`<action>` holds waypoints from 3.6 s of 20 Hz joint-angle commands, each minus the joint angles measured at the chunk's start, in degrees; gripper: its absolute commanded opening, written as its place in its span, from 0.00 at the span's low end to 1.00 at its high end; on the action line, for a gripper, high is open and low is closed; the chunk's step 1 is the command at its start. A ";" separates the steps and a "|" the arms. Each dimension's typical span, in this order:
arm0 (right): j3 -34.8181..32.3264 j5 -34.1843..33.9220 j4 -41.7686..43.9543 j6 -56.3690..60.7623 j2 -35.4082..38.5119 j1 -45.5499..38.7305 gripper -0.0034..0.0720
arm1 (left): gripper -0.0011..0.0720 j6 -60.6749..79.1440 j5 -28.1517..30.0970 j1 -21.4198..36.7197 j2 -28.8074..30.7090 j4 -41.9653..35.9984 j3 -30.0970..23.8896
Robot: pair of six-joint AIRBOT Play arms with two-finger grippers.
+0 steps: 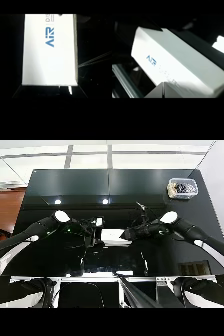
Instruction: Fold the box and place the chain.
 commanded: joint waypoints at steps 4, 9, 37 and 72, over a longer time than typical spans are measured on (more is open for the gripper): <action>4.79 16.26 -14.82 4.04 14.84 -14.58 0.06 | 0.72 -4.76 -0.72 0.07 0.35 0.46 1.79; 4.76 21.38 -26.10 9.18 23.50 -26.14 0.06 | 1.00 -13.97 -4.98 0.02 5.42 12.35 7.26; 2.64 14.86 -27.34 7.41 23.87 -28.57 0.06 | 1.00 -18.71 -0.90 -12.02 -6.40 -1.09 16.76; 2.64 6.60 -26.95 9.35 23.85 -28.57 0.06 | 0.45 -79.95 1.73 41.16 -16.13 33.18 47.17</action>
